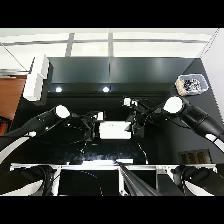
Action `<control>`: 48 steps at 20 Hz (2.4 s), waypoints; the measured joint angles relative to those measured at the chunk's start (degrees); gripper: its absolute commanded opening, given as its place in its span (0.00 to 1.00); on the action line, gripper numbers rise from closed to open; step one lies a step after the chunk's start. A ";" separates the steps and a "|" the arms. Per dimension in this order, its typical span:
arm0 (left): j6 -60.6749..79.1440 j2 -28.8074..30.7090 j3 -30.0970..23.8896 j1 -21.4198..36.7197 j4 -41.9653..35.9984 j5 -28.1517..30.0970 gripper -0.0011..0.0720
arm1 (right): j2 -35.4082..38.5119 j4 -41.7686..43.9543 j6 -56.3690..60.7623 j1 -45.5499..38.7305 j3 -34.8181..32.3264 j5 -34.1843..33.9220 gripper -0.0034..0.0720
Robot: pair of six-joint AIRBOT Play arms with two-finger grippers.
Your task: Fold the box and place the chain.
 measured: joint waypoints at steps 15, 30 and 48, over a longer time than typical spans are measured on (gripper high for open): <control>-0.02 0.00 0.00 0.00 0.00 0.00 0.47 | -0.66 -1.46 -3.58 2.34 -0.11 -1.73 0.92; 0.00 0.00 0.00 0.00 -0.02 0.00 0.47 | -1.79 -4.57 -7.10 5.35 -0.11 -4.42 0.91; -0.13 0.00 0.00 0.00 -0.09 0.00 0.47 | -0.22 -4.83 -3.13 5.38 -0.11 -8.35 0.68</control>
